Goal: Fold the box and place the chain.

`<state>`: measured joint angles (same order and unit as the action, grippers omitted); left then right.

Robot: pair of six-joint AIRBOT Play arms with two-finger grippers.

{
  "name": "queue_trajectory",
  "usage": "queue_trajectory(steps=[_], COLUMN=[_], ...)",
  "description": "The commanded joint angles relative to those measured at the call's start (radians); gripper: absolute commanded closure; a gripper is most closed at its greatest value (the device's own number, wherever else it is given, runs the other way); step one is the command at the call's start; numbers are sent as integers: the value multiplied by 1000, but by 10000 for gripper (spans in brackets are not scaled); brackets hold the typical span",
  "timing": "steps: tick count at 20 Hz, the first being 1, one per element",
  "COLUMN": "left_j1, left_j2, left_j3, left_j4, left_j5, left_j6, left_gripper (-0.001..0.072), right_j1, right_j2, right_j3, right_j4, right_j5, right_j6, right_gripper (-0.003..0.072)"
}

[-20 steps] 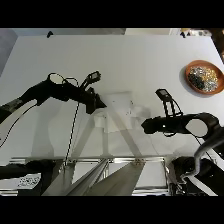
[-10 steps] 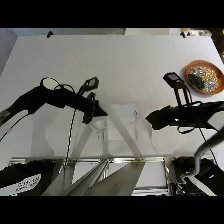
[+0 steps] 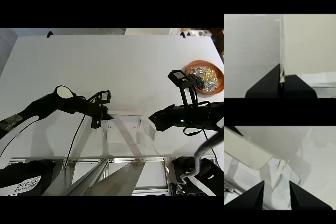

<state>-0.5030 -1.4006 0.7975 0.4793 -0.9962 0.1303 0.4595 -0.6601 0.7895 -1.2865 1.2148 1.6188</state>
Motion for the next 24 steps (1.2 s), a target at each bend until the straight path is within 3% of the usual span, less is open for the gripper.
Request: queue_trajectory(steps=[1, 5, 19, 24], left_j1=[-8, -8, -9, -9], left_j2=[-63, -85, -87, -87], left_j3=[-1, 0, 0, 0], left_j4=[-23, -23, -25, -95], left_j5=[63, 107, 113, 156], left_j6=[8, 13, 76, 76], left_gripper=[703, 703, 702, 702], right_j1=[0, 0, 1, 1], right_j2=[1, 1, 1, 1], right_j3=[2, 2, 2, 2], right_j4=[-1, -1, -53, -53], right_j5=[0, -3, -3, -3], right_j6=[-5, -5, -5, -5], right_gripper=[336, 336, 345, 345])
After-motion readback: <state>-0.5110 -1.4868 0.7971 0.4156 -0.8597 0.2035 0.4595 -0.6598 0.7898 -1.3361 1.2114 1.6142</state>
